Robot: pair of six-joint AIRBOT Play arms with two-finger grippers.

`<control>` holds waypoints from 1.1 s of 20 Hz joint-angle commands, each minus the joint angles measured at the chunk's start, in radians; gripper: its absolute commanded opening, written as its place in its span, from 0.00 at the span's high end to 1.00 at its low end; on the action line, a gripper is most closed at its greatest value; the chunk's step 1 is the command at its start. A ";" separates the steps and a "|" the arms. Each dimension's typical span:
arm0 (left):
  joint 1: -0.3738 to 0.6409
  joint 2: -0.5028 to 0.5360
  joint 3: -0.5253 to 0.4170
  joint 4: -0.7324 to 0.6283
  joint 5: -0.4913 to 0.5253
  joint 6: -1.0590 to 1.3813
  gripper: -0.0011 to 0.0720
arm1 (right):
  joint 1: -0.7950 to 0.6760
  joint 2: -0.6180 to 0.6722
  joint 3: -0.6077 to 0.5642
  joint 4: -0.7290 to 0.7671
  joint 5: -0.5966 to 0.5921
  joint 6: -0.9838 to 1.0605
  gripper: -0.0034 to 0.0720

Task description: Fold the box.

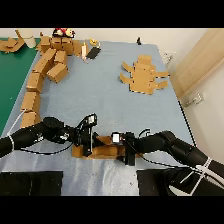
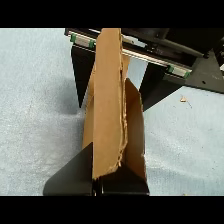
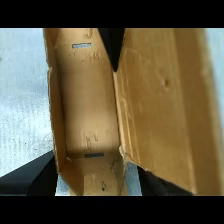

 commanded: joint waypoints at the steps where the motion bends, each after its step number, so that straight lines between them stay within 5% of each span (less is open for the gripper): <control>1: 0.001 0.001 0.001 0.000 0.000 0.000 0.97 | 0.000 -0.011 -0.014 0.004 0.011 -0.026 0.02; 13: 0.001 0.001 0.001 0.000 0.000 0.000 0.97 | 0.003 -0.055 -0.011 0.055 0.046 -0.056 0.05; 22: 0.001 0.001 0.001 0.000 0.000 0.000 0.97 | 0.002 -0.056 -0.012 0.041 0.016 -0.055 0.33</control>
